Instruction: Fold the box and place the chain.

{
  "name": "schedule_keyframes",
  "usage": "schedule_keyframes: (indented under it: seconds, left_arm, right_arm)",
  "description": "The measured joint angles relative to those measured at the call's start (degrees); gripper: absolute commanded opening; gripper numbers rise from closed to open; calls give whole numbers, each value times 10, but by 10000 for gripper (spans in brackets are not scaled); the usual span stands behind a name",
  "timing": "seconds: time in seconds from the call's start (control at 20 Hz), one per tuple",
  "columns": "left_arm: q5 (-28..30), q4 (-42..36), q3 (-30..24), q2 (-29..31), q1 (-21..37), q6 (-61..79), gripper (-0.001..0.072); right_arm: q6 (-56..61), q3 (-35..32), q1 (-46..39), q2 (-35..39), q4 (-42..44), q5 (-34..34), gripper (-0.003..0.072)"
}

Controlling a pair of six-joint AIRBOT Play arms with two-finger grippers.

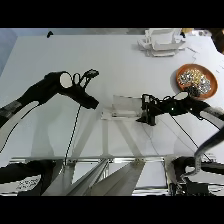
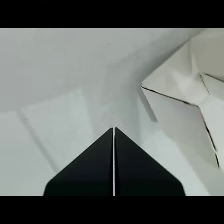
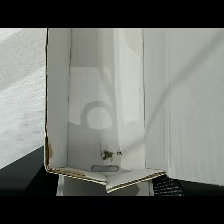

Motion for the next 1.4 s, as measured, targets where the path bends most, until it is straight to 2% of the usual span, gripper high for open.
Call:
schedule_keyframes:
  seconds: [0.45,0.75,0.8,0.9,1.1,1.2,1.25,1.4]
  left_arm:
    - [-1,-101,0,-63,-16,-38,6]
    - [-3,-137,0,-57,-27,-37,13]
    - [-3,-140,0,-50,-28,-34,40]
    - [-1,-146,0,-38,-30,-29,160]
    - [-1,-152,0,-25,-35,-24,163]
    - [2,-158,0,-23,-40,-23,319]
    - [3,-163,0,-22,-43,-23,352]
    - [10,-169,0,-21,-50,-22,352]
  right_arm:
    - [0,0,0,0,0,0,404]
    - [0,0,0,0,0,0,404]
    - [0,0,0,0,0,0,404]
    - [0,0,0,0,0,0,404]
    - [0,0,0,0,0,0,404]
    - [0,0,0,0,0,0,404]
    - [0,0,0,0,0,0,404]
    - [0,0,0,0,0,0,404]
